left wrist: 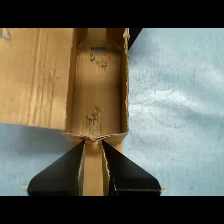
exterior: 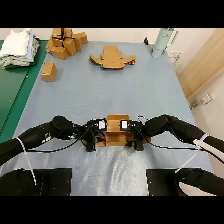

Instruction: Fold the box.

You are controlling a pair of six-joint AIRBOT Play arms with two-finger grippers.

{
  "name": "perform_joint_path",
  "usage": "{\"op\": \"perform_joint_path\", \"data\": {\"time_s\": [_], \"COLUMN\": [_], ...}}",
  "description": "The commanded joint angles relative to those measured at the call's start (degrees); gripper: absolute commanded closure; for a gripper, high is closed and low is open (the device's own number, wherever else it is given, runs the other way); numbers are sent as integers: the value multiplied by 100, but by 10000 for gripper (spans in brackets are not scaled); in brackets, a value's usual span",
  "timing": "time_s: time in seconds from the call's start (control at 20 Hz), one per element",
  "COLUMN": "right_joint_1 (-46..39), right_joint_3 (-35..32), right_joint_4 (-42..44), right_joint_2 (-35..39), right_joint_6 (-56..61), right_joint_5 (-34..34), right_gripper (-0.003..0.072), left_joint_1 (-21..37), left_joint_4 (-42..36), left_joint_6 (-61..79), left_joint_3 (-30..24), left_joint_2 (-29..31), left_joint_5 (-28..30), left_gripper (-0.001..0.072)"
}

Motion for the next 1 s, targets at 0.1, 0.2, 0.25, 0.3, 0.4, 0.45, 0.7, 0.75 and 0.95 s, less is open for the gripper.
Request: {"op": "perform_joint_path", "data": {"time_s": [0.1, 0.2, 0.25, 0.3, 0.4, 0.45, 0.7, 0.75, 0.95], "right_joint_1": [2, 2, 2, 2, 2, 2, 2, 2, 2], "right_joint_3": [-2, -2, -2, -2, -2, -2, -2, -2, -2], "right_joint_4": [4, 4, 4, 4, 4, 4, 4, 4, 4], "right_joint_2": [-2, -2, -2, -2, -2, -2, -2, -2, -2], "right_joint_6": [2, 2, 2, 2, 2, 2, 2, 2, 2], "right_joint_5": [0, 2, 0, 2, 2, 2, 2, 2, 2], "right_gripper": [184, 185, 185, 184, 184, 184, 185, 184, 185], "left_joint_1": [-155, -188, -186, -186, -188, -188, -186, -186, -98], "left_joint_4": [-732, -750, -745, -745, -748, -748, -734, -713, 358], "left_joint_6": [612, 610, 608, 603, 601, 599, 520, 385, -1241], "left_joint_3": [9, 7, 4, 0, -4, -4, -2, -2, 2], "left_joint_2": [-232, -234, -234, -234, -234, -234, -232, -221, 284], "left_joint_5": [-11, 46, 74, 90, 79, 79, 90, 92, 87], "left_gripper": [537, 535, 534, 532, 248, 127, 129, 232, 698]}}
